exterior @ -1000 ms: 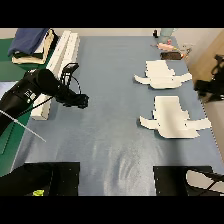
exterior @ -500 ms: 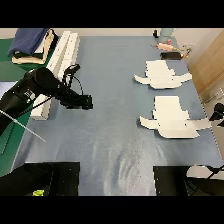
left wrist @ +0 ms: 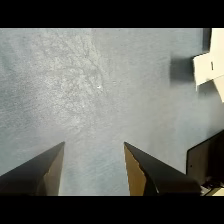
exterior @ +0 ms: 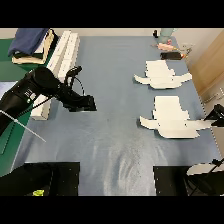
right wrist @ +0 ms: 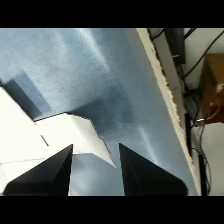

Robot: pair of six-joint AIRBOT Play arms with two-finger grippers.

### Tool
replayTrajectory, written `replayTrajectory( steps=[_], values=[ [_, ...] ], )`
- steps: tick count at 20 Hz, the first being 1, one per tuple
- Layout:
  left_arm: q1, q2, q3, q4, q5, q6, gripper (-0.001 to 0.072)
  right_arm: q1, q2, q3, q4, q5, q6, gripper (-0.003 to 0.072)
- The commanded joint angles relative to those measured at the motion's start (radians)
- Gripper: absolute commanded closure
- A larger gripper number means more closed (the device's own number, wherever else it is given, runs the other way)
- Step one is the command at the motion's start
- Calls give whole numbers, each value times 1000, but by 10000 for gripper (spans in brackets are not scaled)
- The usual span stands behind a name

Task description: Fold the box.

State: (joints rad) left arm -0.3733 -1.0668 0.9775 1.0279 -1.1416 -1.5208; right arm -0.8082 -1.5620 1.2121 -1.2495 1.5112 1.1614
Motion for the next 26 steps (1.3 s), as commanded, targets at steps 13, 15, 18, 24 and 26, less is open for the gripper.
replayTrajectory(
  steps=[13,15,18,24,26],
  values=[
    [0,1,1,-46,-37,12,152,175,25,-121,308,178,-61,686],
    [0,1,1,-44,-56,27,152,254,119,-226,399,74,-32,686],
    [28,1,1,-42,-124,105,151,428,332,-435,457,-161,36,687],
    [165,85,-42,-45,-214,253,152,795,707,-763,454,-459,166,687],
    [183,155,-105,-43,-167,307,153,901,823,-846,453,-559,224,686]
  ],
)
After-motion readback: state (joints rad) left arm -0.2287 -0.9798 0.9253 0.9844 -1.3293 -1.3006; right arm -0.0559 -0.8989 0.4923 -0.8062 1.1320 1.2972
